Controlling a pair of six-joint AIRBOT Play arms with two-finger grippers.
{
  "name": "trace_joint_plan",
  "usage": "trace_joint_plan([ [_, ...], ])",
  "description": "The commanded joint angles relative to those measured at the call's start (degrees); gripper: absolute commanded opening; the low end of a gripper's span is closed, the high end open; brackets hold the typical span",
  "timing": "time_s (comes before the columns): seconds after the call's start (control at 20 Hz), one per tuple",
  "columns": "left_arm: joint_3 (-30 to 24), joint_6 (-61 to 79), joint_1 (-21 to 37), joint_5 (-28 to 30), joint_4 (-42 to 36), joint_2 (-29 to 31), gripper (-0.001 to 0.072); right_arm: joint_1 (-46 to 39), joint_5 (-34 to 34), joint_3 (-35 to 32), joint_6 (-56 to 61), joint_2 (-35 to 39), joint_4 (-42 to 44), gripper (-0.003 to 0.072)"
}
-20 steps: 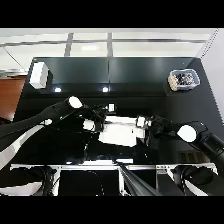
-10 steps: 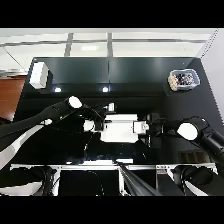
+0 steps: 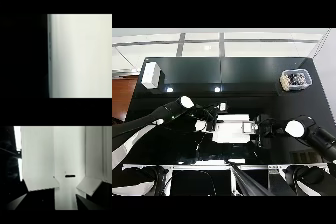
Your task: Fold the box and place the chain.
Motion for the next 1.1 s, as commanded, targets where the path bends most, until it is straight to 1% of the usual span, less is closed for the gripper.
trace_joint_plan([
  [0.0,0.02,-0.07,-0.04,0.0,-0.07,0.0,0.0028,0.24,-4.44,-2.58,-0.7,-3.65,3.67,0.0691],
  [0.1,0.02,-0.09,-0.04,-0.02,-0.07,0.0,0.0028,0.26,-4.52,-2.82,-1.64,-5.57,5.75,0.0692],
  [0.25,0.02,-0.09,-0.04,0.0,-0.07,0.0,0.0028,0.24,-6.64,-2.89,-1.7,-6.93,7.34,0.0691],
  [0.4,0.02,-0.09,-0.04,0.0,-0.07,0.0,0.0028,0.26,-6.82,-2.89,-5.14,-8.63,10.56,0.0691],
  [0.55,0.02,-0.09,-0.04,0.0,-0.07,0.0,0.0028,1.51,-8.83,-2.91,-6.97,-9.66,10.97,0.0692],
  [0.65,0.02,-0.09,-0.04,0.0,-0.07,0.0,0.0028,1.77,-10.73,-2.56,-6.36,-9.46,12.46,0.0691],
  [0.75,0.02,-0.07,-0.04,0.0,-0.07,0.0,0.0028,1.2,-10.67,-1.27,-3.32,-8.33,12.33,0.0691],
  [0.85,0.02,-0.07,-0.04,0.0,-0.07,0.0,0.0028,0.22,-11.26,-0.66,-3.1,-6.14,12.33,0.0691],
  [1.05,0.02,-0.09,-0.04,0.0,-0.07,0.0,0.0028,-1.44,-14.95,-0.66,-3.15,-3.93,11.63,0.0691],
])
